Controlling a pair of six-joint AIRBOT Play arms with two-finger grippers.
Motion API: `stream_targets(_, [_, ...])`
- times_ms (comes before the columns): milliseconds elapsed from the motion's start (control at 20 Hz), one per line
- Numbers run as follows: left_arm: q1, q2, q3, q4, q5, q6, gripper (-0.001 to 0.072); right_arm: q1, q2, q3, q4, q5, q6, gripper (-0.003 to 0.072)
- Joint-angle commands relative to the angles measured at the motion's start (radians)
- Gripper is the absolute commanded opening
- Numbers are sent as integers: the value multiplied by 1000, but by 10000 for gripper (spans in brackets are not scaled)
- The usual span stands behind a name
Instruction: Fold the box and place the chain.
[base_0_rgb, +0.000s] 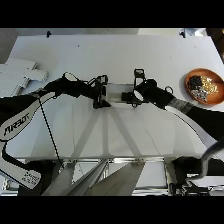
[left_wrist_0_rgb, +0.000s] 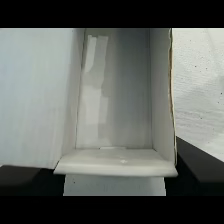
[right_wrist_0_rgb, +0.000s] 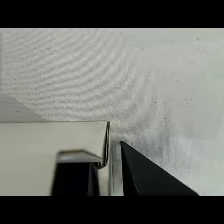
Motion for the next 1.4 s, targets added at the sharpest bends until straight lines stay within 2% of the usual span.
stream_targets(0, [-1,-1,0,-3,2,1,281,1,43,2,-20,4,2,274])
stream_targets(200, [-1,-1,0,-3,2,1,281,1,123,2,-56,42,-6,275])
stream_targets(350, [-1,-1,0,-3,2,1,281,0,188,2,-127,129,-30,275])
stream_targets(600, [-1,-1,0,-3,2,1,281,-31,306,2,-263,273,-273,276])
stream_targets(650, [-1,-1,0,-3,2,1,281,-68,326,2,-269,284,-306,289])
stream_targets(750, [-1,-1,0,-3,2,1,281,-168,351,2,-267,296,-344,405])
stream_targets(900, [-1,-1,0,-3,2,1,281,-345,357,2,-262,305,-419,415])
stream_targets(1050, [-1,-1,0,-3,2,1,281,-526,357,2,-245,231,-513,415])
stream_targets(1250, [-1,-1,0,-3,2,1,281,-740,341,2,-212,92,-531,416])
stream_targets(1350, [-1,-1,0,-3,2,1,281,-835,306,2,-186,82,-578,455])
